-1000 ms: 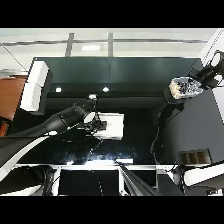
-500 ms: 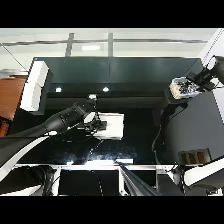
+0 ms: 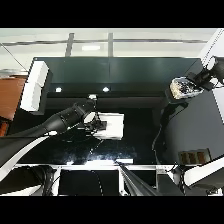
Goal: Fold the box and place the chain.
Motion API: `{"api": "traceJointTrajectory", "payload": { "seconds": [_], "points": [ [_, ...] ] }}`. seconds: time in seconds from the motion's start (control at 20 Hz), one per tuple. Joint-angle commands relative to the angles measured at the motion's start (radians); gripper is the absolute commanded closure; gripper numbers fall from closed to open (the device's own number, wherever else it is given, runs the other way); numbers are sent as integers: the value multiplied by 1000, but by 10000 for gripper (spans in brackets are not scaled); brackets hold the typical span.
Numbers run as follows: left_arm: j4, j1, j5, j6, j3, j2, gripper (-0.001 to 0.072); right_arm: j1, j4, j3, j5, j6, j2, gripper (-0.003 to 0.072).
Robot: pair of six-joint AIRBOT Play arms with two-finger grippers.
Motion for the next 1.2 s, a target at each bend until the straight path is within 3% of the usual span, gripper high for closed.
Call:
{"api": "traceJointTrajectory", "payload": {
  "seconds": [0.0, 0.4, 0.8, 0.95, 1.15],
  "points": [
    [0, 1, 0, 0, 0, -1, 679, 0, 8, 41, 60, -69, 29, 667],
    [-5, 1, 1, -1, 0, -1, 679, 0, 42, 100, 51, -226, 336, 668],
    [-24, 0, -5, 0, 0, -1, 679, 1, 303, 100, 142, -417, 682, 668],
    [-27, 0, 2, -1, 0, -1, 679, 5, 487, 100, 187, -531, 793, 668],
    [-27, 1, -8, 0, 0, -1, 679, 103, 595, 100, 270, -611, 900, 668]
  ]
}}
